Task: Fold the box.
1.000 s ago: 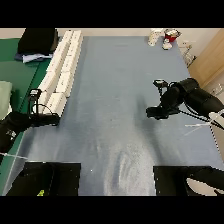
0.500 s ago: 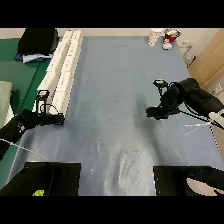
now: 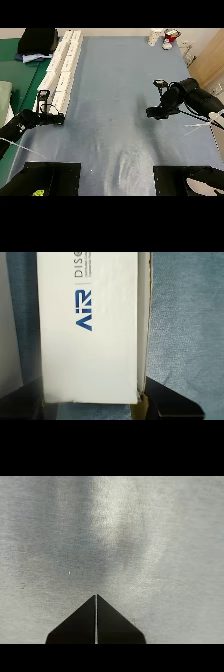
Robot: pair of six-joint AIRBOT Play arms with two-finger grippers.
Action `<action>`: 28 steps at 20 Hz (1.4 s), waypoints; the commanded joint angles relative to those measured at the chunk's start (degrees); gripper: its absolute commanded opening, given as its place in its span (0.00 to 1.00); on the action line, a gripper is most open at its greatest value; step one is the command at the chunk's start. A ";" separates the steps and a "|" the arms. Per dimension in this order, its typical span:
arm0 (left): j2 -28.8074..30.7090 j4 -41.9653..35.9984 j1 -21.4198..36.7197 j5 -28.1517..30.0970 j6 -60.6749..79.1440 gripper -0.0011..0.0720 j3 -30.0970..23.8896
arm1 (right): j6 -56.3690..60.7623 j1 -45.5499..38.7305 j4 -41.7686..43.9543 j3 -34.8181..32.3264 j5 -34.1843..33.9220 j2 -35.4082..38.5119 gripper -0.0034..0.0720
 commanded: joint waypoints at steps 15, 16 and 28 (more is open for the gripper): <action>10.32 9.77 4.85 -33.66 -0.63 0.97 10.10 | 0.02 -0.02 0.00 0.04 0.00 0.00 0.06; 11.58 10.49 4.83 -37.79 -1.40 0.97 11.74 | 0.02 -0.02 0.00 0.04 0.00 0.00 0.06; 5.16 -8.52 -19.17 -38.95 -14.05 0.03 27.82 | 0.02 -0.02 0.00 0.04 0.00 0.00 0.06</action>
